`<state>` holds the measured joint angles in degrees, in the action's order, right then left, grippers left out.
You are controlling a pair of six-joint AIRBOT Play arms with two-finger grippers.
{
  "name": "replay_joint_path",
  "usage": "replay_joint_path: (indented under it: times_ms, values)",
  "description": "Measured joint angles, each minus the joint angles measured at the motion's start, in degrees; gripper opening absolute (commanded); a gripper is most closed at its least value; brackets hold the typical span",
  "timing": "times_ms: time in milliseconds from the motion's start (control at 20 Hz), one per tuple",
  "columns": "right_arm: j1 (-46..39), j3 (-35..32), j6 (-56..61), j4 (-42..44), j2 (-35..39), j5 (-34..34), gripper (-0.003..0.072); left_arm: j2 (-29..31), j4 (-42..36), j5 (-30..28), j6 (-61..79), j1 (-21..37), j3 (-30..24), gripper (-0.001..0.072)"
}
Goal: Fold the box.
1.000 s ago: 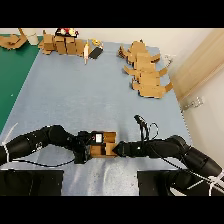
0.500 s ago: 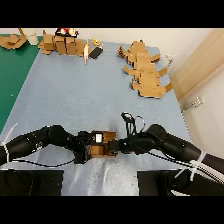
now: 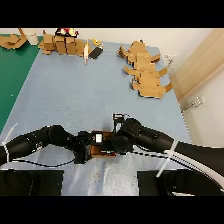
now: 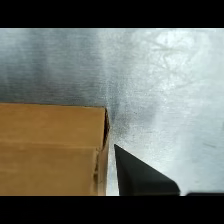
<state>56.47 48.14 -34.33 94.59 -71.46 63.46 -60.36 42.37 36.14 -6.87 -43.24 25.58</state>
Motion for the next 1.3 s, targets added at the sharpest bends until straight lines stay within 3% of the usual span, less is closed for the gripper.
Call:
replay_joint_path:
  times_ms: [100, 200, 250, 350, 400, 500, 550, 1150, 1200, 1250, 1300]
  values:
    - [0.5, 0.9, 1.5, -0.6, -1.4, 1.4, 0.0149, 0.0, 0.0, 0.0, 0.0, 0.0, 0.0, 0.0246]
    - [0.7, 1.4, 2.3, -1.0, -2.1, 2.6, 0.0041, 0.0, 0.0, 0.0, 0.0, 0.0, 0.0, 0.0246]
    - [0.8, 1.5, 2.6, -1.2, -2.3, 2.8, 0.0001, 0.0, 0.0, 0.0, 0.0, 0.0, 0.0, 0.0246]
    - [1.0, 1.7, 2.9, -1.3, -2.6, 3.1, 0.0001, 0.0, 0.0, 0.0, 0.0, 0.0, 0.0, 0.0246]
    - [1.2, 1.8, 3.0, -1.4, -2.7, 3.2, 0.0007, 0.0, 0.0, 0.0, 0.0, 0.0, 0.0, 0.0246]
    - [1.5, 1.8, 3.0, -1.2, -2.7, 3.2, 0.0348, 0.0, 0.0, 0.0, 0.0, 0.0, 0.0, 0.0246]
    - [1.7, 1.9, 2.9, -1.0, -2.3, 3.2, 0.0415, 0.0, 0.0, 0.0, 0.0, 0.0, 0.0, 0.0246]
    - [1.7, 2.0, 5.4, -4.5, 8.8, 7.9, 0.0412, 0.0, 0.0, 0.0, 0.0, 0.0, 0.0, 0.0246]
    - [1.7, 2.0, 5.4, -5.1, 9.4, 8.1, 0.0309, 0.0, 0.0, 0.0, 0.0, 0.0, 0.0, 0.0246]
    - [1.4, 1.9, 5.4, -5.6, 9.8, 8.7, 0.0096, 0.0, 0.0, 0.0, 0.0, 0.0, 0.0, 0.0246]
    - [1.0, 1.8, 5.5, -6.0, 10.3, 9.5, 0.0, 0.0, 0.0, 0.0, 0.0, 0.0, 0.0, 0.0246]
